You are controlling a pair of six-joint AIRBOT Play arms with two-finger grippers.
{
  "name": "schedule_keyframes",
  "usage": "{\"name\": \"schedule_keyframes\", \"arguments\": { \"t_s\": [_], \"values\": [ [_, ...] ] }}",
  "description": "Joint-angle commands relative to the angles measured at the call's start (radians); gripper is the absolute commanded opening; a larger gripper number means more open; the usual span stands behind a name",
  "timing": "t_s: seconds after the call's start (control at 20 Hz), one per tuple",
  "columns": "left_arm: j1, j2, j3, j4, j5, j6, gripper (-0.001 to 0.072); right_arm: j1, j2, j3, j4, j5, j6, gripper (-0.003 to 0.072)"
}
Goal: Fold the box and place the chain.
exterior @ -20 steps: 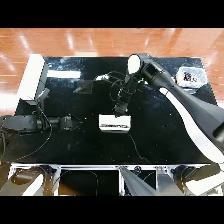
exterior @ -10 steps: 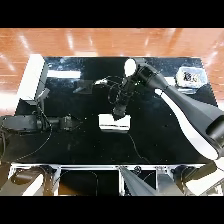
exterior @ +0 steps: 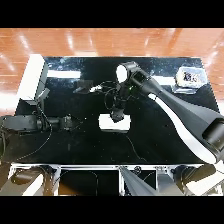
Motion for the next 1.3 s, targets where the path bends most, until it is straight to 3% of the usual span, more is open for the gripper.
{"name": "schedule_keyframes", "arguments": {
  "t_s": [0.0,1.25],
  "values": [
    [0.000,-0.001,0.000,0.000,0.000,0.000,0.0623,0.007,0.000,0.001,-0.010,-0.001,0.020,0.0469],
    [0.000,-0.001,0.000,0.000,0.000,0.000,0.0623,0.006,0.010,0.002,-0.073,-0.006,0.038,0.0469]
  ]
}}
